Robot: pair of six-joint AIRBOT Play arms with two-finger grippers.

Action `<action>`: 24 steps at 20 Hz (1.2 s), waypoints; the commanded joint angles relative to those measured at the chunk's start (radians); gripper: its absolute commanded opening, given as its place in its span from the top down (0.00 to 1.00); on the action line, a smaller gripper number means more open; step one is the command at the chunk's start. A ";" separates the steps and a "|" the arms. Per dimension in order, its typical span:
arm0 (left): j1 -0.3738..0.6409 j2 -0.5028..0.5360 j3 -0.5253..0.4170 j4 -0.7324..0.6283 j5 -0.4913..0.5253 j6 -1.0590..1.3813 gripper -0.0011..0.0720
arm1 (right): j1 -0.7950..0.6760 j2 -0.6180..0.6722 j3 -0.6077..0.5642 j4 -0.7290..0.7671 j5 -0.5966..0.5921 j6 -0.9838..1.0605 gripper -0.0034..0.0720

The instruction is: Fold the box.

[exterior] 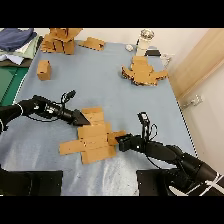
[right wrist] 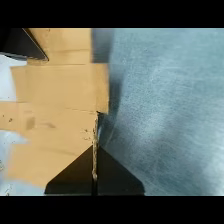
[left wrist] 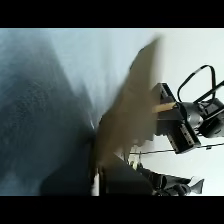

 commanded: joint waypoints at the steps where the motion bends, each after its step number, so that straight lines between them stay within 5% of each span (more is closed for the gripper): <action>1: 0.000 -0.002 0.002 -0.008 -0.015 0.061 0.91 | 0.001 0.000 0.000 0.000 -0.003 0.000 0.96; 6: -0.002 -0.002 0.002 -0.049 0.004 0.153 0.97 | 0.001 0.000 0.000 0.001 -0.015 0.001 0.92; 8: -0.003 -0.002 0.002 -0.060 -0.002 0.216 0.97 | 0.000 0.000 0.001 0.001 -0.008 0.010 0.36; 9: -0.003 -0.002 0.008 -0.063 -0.013 0.254 0.97 | -0.011 0.000 0.008 -0.008 -0.007 0.010 0.36; 13: -0.046 0.020 0.093 -0.059 -0.055 0.352 0.97 | -0.156 0.002 0.083 -0.116 -0.015 0.010 0.36; 18: -0.187 0.115 0.122 -0.043 0.087 0.476 0.97 | -0.430 0.002 0.261 -0.209 -0.125 0.011 0.36; 19: -0.215 0.133 0.121 -0.041 0.126 0.510 0.97 | -0.459 0.002 0.301 -0.203 -0.201 0.012 0.42; 20: -0.236 0.146 0.120 -0.040 0.146 0.542 0.97 | -0.465 0.002 0.333 -0.190 -0.296 0.011 0.74; 21: -0.258 0.154 0.119 -0.036 0.171 0.564 0.97 | -0.458 0.002 0.356 -0.190 -0.397 0.006 0.95; 24: -0.308 0.177 0.080 -0.035 0.264 0.612 0.97 | -0.365 0.002 0.336 -0.211 -0.518 0.061 0.95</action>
